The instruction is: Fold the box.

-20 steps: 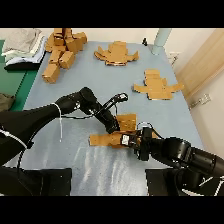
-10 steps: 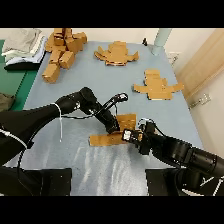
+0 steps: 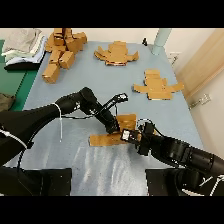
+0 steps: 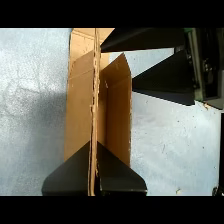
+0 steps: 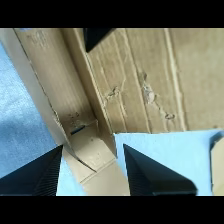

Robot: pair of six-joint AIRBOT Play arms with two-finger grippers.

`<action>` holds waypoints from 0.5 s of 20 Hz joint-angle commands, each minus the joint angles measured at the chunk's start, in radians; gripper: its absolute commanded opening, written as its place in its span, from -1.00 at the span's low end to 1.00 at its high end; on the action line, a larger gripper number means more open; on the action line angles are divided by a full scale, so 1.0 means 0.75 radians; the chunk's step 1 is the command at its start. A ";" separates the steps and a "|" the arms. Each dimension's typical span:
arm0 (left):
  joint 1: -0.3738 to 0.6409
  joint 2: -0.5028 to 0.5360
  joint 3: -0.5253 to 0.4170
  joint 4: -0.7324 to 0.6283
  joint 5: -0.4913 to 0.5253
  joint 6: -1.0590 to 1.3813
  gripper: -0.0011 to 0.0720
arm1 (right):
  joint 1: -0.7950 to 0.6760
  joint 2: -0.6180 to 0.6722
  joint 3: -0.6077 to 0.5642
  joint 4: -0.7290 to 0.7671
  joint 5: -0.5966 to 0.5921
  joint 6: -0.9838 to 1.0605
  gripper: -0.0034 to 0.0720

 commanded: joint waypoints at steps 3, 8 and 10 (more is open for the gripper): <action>0.002 0.000 0.001 -0.001 0.001 0.001 -0.94 | 0.001 -0.003 0.000 0.025 0.011 0.001 0.68; 0.002 0.000 0.001 -0.001 0.002 0.001 -0.94 | -0.090 0.006 0.006 0.225 0.074 -0.246 1.00; 0.002 0.000 0.001 -0.001 0.001 0.001 -0.94 | -0.168 0.027 0.018 0.326 0.073 -0.406 1.00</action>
